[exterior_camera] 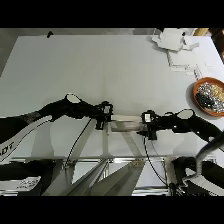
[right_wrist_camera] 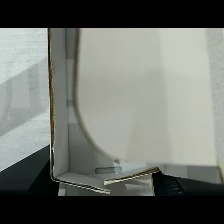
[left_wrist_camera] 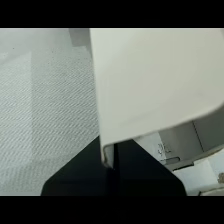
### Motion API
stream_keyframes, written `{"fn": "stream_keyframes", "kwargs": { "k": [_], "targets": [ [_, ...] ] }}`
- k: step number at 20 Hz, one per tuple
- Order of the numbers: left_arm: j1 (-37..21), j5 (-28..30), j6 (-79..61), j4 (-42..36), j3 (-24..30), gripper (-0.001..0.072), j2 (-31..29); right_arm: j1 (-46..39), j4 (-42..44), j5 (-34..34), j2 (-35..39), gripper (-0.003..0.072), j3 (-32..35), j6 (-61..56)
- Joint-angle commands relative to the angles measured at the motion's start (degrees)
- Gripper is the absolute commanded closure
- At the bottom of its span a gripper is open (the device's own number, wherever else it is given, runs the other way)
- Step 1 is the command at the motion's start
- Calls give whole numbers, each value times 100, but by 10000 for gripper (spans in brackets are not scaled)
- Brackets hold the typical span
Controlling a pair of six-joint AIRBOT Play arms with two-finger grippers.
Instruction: Fold the box and place the chain.
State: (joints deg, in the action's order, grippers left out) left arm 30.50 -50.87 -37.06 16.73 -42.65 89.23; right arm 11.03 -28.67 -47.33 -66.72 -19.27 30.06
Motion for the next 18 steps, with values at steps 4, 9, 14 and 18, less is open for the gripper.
{"fn": "stream_keyframes", "kwargs": {
  "k": [4, 9, 14, 18],
  "targets": [
    [-20, -212, 4, 7, 2, 401, -85, 4, 2, 0, -2, 244, 2, 0],
    [-188, -160, 531, 358, 2, 137, -527, 4, 2, -2, -2, 244, 2, 0],
    [-509, -164, 2129, 1690, 2, 229, -1029, 4, 2, 0, -2, 244, 2, 0],
    [-555, -313, 2999, 3265, 2, 528, -1668, 4, 2, 0, -2, 244, 0, 0]
  ]
}}
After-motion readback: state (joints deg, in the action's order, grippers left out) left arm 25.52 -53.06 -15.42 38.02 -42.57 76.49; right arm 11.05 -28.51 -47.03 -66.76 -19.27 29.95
